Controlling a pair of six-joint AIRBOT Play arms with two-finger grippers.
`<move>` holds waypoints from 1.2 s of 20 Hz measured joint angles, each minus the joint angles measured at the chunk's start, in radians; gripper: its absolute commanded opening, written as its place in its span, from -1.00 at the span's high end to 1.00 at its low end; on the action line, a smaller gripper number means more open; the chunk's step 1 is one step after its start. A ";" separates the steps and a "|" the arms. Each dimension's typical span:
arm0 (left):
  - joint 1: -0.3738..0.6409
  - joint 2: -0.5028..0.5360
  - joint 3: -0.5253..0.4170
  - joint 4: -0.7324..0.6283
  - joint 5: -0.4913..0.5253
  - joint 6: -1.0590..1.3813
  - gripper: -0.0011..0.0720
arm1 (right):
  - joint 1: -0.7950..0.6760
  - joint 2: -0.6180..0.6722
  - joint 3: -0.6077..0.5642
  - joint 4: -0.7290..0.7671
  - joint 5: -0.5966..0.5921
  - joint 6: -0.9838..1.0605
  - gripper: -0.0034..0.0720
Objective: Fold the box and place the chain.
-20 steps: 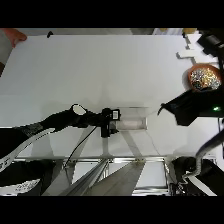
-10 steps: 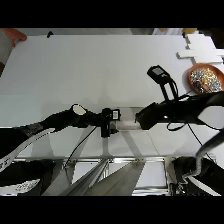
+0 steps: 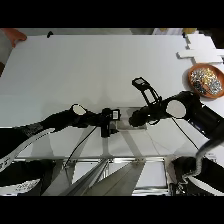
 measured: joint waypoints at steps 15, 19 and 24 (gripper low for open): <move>0.000 0.000 0.000 0.000 0.000 0.000 0.06 | -0.418 -0.035 0.267 -0.183 0.260 -0.011 0.67; 0.000 0.000 0.000 0.000 0.000 0.000 0.06 | -0.509 -0.118 0.212 -0.201 0.200 -0.012 0.19; 0.000 0.000 0.000 0.000 0.000 0.000 0.06 | -0.537 -0.238 0.155 -0.208 0.100 -0.011 0.11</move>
